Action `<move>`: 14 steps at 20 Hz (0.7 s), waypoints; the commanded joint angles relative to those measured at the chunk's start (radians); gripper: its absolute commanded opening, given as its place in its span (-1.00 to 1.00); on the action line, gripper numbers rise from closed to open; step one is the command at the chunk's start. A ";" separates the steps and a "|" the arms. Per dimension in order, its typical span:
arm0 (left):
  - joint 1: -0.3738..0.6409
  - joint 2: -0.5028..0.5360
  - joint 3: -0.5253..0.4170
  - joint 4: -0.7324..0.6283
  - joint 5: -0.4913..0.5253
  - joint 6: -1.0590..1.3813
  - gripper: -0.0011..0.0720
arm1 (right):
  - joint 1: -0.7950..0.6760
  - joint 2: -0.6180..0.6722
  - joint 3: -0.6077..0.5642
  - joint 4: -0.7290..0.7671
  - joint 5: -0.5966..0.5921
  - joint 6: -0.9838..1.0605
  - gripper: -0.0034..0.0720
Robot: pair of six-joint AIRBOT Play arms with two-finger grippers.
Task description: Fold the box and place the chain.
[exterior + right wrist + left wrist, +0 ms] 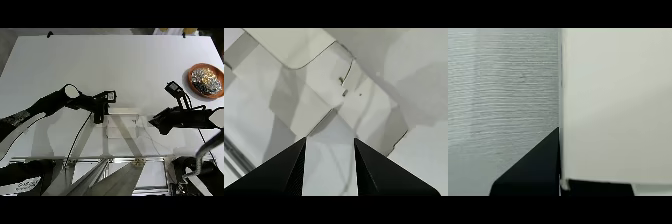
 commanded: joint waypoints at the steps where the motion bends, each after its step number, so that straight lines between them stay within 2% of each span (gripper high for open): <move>1: -0.002 -0.008 0.001 -0.002 0.038 0.006 -0.96 | 0.001 0.001 0.000 -0.039 0.003 -0.002 -0.02; 6: -0.006 -0.050 0.001 -0.011 0.034 0.006 -0.96 | 0.001 0.001 0.000 -0.088 0.002 -0.001 -0.02; 14: -0.006 -0.053 0.000 -0.010 0.026 0.006 -0.96 | 0.001 0.001 0.000 -0.089 -0.012 -0.002 -0.02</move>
